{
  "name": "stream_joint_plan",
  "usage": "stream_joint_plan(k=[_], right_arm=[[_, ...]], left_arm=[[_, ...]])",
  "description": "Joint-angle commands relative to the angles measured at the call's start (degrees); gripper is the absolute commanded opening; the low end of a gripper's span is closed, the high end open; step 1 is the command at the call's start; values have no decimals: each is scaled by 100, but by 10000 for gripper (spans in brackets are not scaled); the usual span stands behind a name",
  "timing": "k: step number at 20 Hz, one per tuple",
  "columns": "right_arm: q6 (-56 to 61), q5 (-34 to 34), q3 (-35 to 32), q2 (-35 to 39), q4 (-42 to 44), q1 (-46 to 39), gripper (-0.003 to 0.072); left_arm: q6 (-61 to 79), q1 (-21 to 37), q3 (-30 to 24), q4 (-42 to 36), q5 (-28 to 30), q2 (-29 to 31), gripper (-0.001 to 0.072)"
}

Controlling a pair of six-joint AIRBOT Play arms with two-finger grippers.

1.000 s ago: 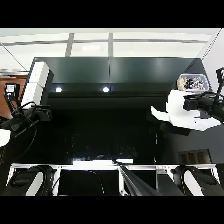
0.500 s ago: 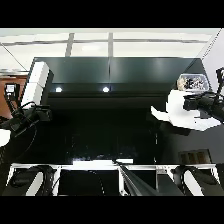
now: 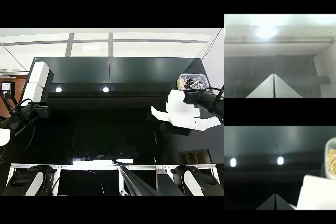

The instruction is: Fold the box and place the chain.

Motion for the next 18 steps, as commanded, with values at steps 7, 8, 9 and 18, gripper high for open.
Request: stream_joint_plan(k=[7, 8, 9, 18], right_arm=[[835, -1692, 507, -1617, -297, -1611, 720], [1198, -1375, 758, -1786, -522, -2214, 720], [1539, -868, 1021, -1989, -852, -2798, 720], [297, 4131, 2402, -4238, -1397, -4721, 720]], left_arm=[[-13, -151, 4, -509, 560, -592, 709], [-15, -208, 4, -511, 422, -590, 709], [-15, -286, 4, -511, 273, -590, 709], [-13, -1331, 2, -492, 33, -603, 708]])
